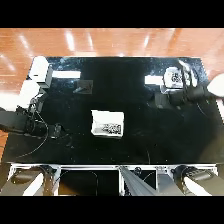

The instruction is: Fold the box and place the chain.

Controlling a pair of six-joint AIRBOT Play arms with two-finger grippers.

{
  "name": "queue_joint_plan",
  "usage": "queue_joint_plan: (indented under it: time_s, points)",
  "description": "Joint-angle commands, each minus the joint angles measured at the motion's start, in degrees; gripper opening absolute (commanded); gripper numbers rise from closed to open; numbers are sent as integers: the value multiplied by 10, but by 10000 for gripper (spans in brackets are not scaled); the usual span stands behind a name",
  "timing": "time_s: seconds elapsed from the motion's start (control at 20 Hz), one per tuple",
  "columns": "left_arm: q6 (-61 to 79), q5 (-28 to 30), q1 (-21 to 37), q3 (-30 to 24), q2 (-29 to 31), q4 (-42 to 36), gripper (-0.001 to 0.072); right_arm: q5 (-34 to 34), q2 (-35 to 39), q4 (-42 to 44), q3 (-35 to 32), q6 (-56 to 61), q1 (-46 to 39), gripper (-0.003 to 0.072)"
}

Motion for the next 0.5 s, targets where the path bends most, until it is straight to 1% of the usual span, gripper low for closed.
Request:
queue_joint_plan:
  time_s: [0.0,0.1,0.2,0.25,0.3,0.4,0.45]
  points:
    - [26,-60,-6,-24,16,-35,619,-30,-154,46,146,-39,33,720]
    - [26,-84,-27,-24,7,-35,619,-26,-239,46,228,-88,71,720]
    - [26,-89,-42,-24,-2,-36,619,7,-313,45,304,-162,111,720]
    - [27,-91,-45,-24,-5,-36,619,23,-336,44,324,-180,128,720]
    - [27,-91,-47,-24,-9,-36,618,26,-349,22,330,-180,147,720]
    - [27,-91,-46,-24,-13,-36,618,44,-354,-59,329,-177,187,720]
    - [27,-91,-46,-24,-14,-36,619,61,-353,-73,329,-179,203,720]
